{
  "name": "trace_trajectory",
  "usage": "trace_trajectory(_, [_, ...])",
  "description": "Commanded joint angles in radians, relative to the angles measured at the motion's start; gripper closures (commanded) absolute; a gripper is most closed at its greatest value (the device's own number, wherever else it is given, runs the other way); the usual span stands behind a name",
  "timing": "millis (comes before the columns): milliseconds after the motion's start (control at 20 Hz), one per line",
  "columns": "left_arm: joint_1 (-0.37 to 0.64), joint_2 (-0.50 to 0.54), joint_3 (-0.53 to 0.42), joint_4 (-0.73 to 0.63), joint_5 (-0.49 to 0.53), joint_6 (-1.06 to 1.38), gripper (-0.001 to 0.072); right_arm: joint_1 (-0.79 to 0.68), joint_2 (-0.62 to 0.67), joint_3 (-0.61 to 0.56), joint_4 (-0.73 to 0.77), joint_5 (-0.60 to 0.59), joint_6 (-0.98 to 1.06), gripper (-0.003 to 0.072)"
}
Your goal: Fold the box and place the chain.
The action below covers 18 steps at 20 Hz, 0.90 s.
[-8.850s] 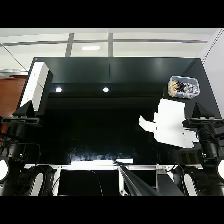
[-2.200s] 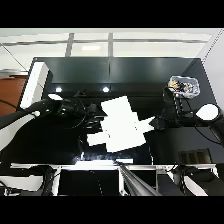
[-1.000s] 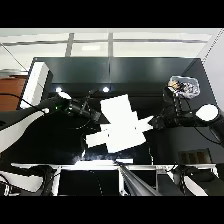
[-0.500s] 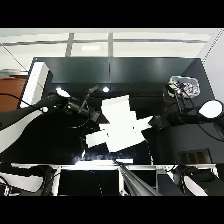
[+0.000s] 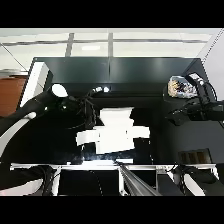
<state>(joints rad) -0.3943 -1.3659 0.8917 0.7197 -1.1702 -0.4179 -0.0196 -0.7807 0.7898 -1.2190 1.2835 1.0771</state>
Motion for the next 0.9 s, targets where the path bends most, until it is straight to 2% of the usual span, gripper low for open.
trace_trajectory(0, [-0.046, 0.159, -0.117, 0.053, 0.245, 0.082, 0.0683, -0.007, 0.008, 0.005, 0.03, 0.003, -0.053, -0.0025])
trace_trajectory(100, [-0.048, 0.19, -0.217, -0.003, 0.35, 0.26, 0.068, -0.007, 0.008, 0.005, 0.071, -0.056, -0.051, -0.0023])
trace_trajectory(200, [-0.048, 0.174, -0.277, 0.025, 0.433, 0.336, 0.0679, -0.007, 0.008, 0.005, 0.126, -0.122, -0.058, -0.0024])
trace_trajectory(300, [-0.048, 0.162, -0.285, 0.01, 0.39, 0.337, 0.0677, 0.012, 0.006, -0.012, 0.166, -0.128, -0.188, -0.0025])
trace_trajectory(500, [-0.049, 0.16, -0.285, -0.151, 0.362, 0.528, 0.0679, 0.121, 0.005, -0.139, 0.225, -0.179, -0.422, -0.0025])
trace_trajectory(650, [-0.048, 0.142, -0.285, -0.183, 0.36, 0.571, 0.0677, 0.241, 0.003, -0.249, 0.273, -0.298, -0.606, -0.0024])
trace_trajectory(750, [-0.049, 0.135, -0.285, -0.185, 0.325, 0.571, 0.0677, 0.322, 0.003, -0.317, 0.276, -0.413, -0.652, -0.0024])
trace_trajectory(850, [-0.05, 0.135, -0.286, -0.184, 0.322, 0.571, 0.0679, 0.391, 0.003, -0.344, 0.277, -0.473, -0.66, -0.0024])
